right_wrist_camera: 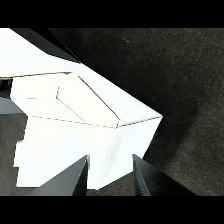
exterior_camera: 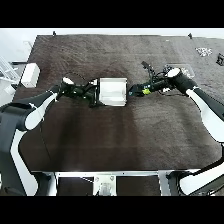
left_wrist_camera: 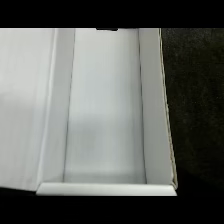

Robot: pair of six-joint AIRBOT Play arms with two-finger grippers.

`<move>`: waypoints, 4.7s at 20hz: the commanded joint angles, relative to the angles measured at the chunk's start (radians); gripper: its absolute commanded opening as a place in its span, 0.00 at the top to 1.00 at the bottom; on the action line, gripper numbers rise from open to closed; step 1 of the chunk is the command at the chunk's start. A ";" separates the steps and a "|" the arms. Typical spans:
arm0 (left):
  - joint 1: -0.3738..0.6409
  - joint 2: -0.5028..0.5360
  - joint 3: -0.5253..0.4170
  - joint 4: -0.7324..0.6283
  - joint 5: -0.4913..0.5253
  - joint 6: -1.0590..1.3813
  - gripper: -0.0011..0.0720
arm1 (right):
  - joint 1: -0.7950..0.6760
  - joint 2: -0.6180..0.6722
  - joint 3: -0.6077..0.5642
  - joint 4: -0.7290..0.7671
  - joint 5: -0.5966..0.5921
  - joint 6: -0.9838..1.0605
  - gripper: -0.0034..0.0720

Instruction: Fold the box and place the chain.

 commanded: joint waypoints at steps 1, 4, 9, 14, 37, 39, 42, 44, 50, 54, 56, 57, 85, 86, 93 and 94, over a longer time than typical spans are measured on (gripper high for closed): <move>0.001 0.000 0.000 0.000 0.000 0.000 0.49 | 0.003 -0.001 0.002 0.004 -0.008 -0.001 0.50; 0.001 0.000 0.000 0.000 0.000 0.000 0.49 | 0.006 -0.010 0.002 0.005 -0.026 0.000 0.35; 0.001 0.000 0.000 0.000 -0.003 0.000 0.49 | 0.021 -0.014 0.002 -0.015 -0.026 0.001 0.35; 0.001 0.000 0.000 0.000 -0.007 0.000 0.49 | 0.044 -0.014 0.019 -0.097 -0.026 0.091 0.31; 0.001 0.000 0.000 0.000 -0.007 0.000 0.49 | 0.299 -0.016 0.174 -0.645 -0.045 0.812 0.31; 0.001 0.000 0.000 0.000 -0.008 0.000 0.48 | 0.307 -0.020 0.175 -0.666 -0.045 0.842 0.31; 0.001 0.000 0.000 0.000 -0.008 0.000 0.49 | 0.312 -0.025 0.175 -0.670 -0.044 0.860 0.31; 0.001 0.000 0.000 0.000 -0.008 0.000 0.49 | 0.311 -0.026 0.179 -0.671 -0.044 0.860 0.31; 0.001 0.000 0.000 0.000 -0.008 0.000 0.49 | 0.319 -0.035 0.183 -0.728 -0.044 0.951 0.32; 0.001 0.000 0.000 0.000 -0.008 0.000 0.49 | 0.350 -0.039 0.188 -0.831 -0.051 1.042 0.32; 0.001 0.000 0.000 0.000 -0.008 0.000 0.49 | 0.353 -0.056 0.200 -0.831 -0.052 1.052 0.32; 0.001 0.000 0.000 0.000 -0.008 0.000 0.49 | 0.356 -0.063 0.204 -0.832 -0.052 1.051 0.33; 0.001 0.000 0.000 0.000 -0.011 -0.001 0.49 | 0.373 -0.177 0.327 -0.950 0.105 1.172 0.70; 0.001 0.000 0.000 0.000 -0.010 -0.001 0.49 | 0.373 -0.178 0.328 -0.950 0.105 1.189 0.75; 0.001 0.000 0.000 0.000 -0.011 -0.001 0.49 | 0.394 -0.178 0.328 -0.950 0.106 1.192 0.94; 0.001 0.000 0.000 0.000 -0.011 -0.001 0.49 | 0.394 -0.178 0.328 -0.950 0.106 1.192 0.94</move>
